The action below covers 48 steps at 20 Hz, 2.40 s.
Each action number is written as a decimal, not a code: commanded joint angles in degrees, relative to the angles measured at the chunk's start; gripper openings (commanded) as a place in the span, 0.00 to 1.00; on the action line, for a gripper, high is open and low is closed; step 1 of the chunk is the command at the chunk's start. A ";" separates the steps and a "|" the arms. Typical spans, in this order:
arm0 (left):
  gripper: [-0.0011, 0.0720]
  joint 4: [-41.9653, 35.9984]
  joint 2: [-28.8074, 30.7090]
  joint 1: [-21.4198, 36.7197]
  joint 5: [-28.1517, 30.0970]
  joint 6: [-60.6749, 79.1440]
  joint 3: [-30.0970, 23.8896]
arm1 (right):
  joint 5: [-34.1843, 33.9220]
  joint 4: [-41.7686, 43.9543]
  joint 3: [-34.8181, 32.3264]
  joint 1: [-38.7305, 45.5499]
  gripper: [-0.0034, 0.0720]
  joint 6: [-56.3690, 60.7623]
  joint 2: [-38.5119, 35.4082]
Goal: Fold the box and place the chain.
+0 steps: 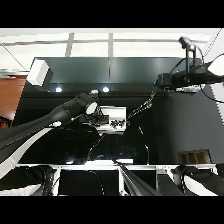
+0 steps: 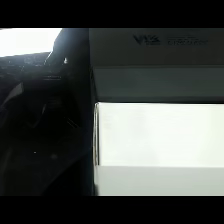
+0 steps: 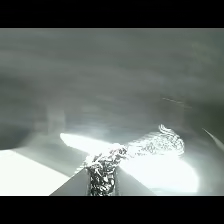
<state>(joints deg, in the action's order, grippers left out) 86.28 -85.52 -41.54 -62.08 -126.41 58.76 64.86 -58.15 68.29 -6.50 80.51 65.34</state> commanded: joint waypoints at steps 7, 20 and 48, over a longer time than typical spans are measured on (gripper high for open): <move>0.06 0.00 -0.02 0.00 0.07 0.00 -0.02 | 9.25 22.36 2.10 -8.59 0.07 -10.75 -3.69; 0.06 0.00 -0.02 0.00 0.04 0.00 -0.02 | 9.07 23.63 0.39 -12.98 0.07 -12.46 0.94; 0.06 -0.02 -0.02 0.00 0.04 0.00 -0.02 | -34.32 5.60 -29.38 -8.31 0.99 -18.45 5.70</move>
<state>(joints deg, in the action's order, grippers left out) 86.28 -85.52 -41.54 -62.04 -126.43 58.76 37.95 -51.72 40.40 -12.67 52.77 69.80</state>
